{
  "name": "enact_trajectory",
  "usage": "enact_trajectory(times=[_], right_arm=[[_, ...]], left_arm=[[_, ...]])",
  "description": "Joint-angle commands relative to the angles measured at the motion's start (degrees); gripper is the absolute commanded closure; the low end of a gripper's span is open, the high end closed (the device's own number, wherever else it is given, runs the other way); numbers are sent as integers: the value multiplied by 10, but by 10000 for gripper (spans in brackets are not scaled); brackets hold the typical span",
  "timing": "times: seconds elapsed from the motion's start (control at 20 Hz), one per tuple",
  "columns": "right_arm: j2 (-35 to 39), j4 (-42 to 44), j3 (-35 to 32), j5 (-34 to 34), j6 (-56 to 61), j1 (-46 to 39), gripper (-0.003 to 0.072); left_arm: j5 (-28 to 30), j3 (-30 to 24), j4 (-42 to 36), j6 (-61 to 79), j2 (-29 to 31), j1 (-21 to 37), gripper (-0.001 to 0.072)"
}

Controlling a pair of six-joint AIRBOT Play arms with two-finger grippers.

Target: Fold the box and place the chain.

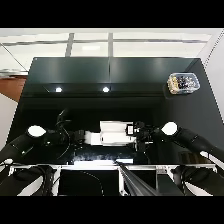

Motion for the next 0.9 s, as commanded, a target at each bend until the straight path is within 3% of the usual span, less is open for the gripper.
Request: enact_trajectory(times=[0.0,0.3,0.55,0.85], right_arm=[[0,0,0,0,0,0,200],[0,0,0,0,0,0,200],[0,0,0,0,0,0,200],[0,0,0,0,0,0,201]], left_arm=[[-5,21,12,12,0,-13,0],[-54,69,33,10,0,-16,3],[-49,82,33,7,0,-53,3],[54,82,36,-49,0,-139,4]])
